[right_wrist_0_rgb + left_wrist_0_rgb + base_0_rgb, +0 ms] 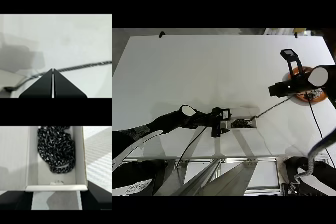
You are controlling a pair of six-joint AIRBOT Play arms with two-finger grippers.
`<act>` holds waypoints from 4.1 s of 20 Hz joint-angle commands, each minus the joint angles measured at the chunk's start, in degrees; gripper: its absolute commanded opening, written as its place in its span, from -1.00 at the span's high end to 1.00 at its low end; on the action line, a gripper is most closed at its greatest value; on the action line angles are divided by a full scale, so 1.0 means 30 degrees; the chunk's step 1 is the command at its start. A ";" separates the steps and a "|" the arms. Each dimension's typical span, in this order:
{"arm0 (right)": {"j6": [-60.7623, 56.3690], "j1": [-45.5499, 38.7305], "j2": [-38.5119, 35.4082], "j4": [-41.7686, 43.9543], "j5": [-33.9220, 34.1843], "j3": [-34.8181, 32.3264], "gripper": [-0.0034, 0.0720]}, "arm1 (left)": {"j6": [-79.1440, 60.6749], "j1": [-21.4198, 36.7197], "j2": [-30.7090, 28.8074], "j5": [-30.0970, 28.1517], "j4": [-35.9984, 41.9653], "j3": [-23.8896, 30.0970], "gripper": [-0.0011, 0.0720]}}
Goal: Fold the box and place the chain.
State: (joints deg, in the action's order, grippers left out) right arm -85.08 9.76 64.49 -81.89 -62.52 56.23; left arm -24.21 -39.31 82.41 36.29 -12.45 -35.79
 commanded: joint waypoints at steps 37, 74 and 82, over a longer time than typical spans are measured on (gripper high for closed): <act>0.0051 -0.0226 -0.0219 -0.1056 -0.2310 -0.1049 0.87 | 0.0000 -0.0007 -0.0022 0.0153 0.0007 -0.0015 -0.02; -0.1581 0.4932 -0.2718 -0.0998 -0.3934 0.0663 0.38 | 0.0000 -0.0007 -0.0022 0.0204 0.0000 -0.0007 -0.02; -0.1020 -0.0758 0.0743 -0.2317 -0.1967 -0.0488 0.48 | 0.0000 -0.0007 -0.0022 0.0197 0.0000 -0.0015 -0.02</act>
State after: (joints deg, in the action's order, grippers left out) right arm -89.52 11.62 62.96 -87.79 -71.88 56.16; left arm -24.21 -39.31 82.39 36.91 -12.43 -35.79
